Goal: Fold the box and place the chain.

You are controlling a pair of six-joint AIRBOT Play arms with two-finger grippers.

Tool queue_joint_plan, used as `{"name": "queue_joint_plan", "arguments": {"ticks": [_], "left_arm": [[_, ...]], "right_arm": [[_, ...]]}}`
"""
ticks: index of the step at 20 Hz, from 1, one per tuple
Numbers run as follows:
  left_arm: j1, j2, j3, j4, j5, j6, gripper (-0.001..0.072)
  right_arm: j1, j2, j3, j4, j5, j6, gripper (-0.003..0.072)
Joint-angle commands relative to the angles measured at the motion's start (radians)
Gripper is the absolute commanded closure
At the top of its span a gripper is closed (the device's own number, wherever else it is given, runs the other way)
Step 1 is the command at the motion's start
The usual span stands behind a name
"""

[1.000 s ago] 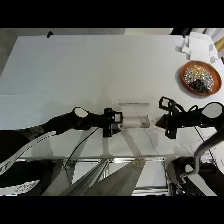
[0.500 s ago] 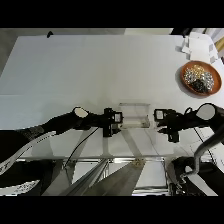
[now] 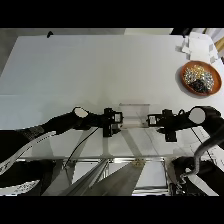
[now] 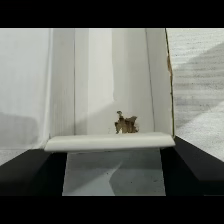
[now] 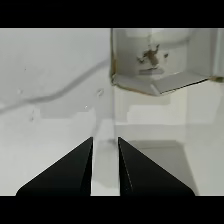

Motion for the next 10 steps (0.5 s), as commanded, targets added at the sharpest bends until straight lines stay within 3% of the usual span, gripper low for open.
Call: {"name": "queue_joint_plan", "arguments": {"ticks": [1, 3, 10], "left_arm": [[0.0, 0.001, 0.0, 0.0, 0.0, 0.0, 0.0389], [0.0, 0.001, 0.0, 0.0, 0.0, 0.0, 0.0389], [0.0, 0.001, 0.0, 0.0, 0.0, 0.0, 0.0389]], "right_arm": [[0.002, -0.002, 0.0, 0.147, -0.132, 0.017, 0.053], [0.002, -0.021, 0.0, 0.174, -0.189, 0.009, 0.053], [0.002, -0.085, 0.0, 0.153, -0.191, -0.041, 0.0531]]}}
